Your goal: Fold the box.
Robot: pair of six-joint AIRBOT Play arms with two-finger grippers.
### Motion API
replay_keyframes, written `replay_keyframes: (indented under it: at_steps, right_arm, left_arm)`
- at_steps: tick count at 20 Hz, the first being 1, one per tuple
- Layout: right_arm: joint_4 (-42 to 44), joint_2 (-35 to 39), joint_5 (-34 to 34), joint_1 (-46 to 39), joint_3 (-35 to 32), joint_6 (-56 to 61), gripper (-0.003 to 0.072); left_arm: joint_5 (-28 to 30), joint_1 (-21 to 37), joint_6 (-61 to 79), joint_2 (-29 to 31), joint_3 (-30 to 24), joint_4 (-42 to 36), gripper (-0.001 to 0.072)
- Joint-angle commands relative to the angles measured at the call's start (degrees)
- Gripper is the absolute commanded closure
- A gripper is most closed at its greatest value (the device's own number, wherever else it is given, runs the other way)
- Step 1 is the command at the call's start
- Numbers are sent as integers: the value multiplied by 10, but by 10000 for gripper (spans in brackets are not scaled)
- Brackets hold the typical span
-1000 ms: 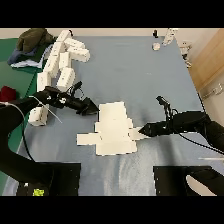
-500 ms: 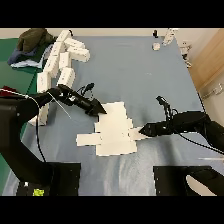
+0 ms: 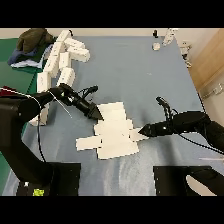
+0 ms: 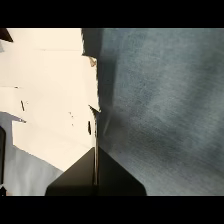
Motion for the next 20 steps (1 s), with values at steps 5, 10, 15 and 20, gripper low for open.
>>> replay_keyframes:
  at_steps: [5, 10, 15, 20]
  right_arm:
    - [0, 0, 2, 0, 0, 0, 685]
    - [0, 0, 2, 0, 0, 0, 683]
    - [0, 0, 2, 0, 0, 0, 684]
    - [-50, 1, 22, -1, 1, 1, 372]
  left_arm:
    - [-4, -4, 21, 0, 0, -12, 615]
    - [-4, -22, 45, 0, 0, -22, 694]
    - [0, -28, 65, 0, 1, -22, 695]
    - [-6, -29, 87, 1, 5, -39, 697]
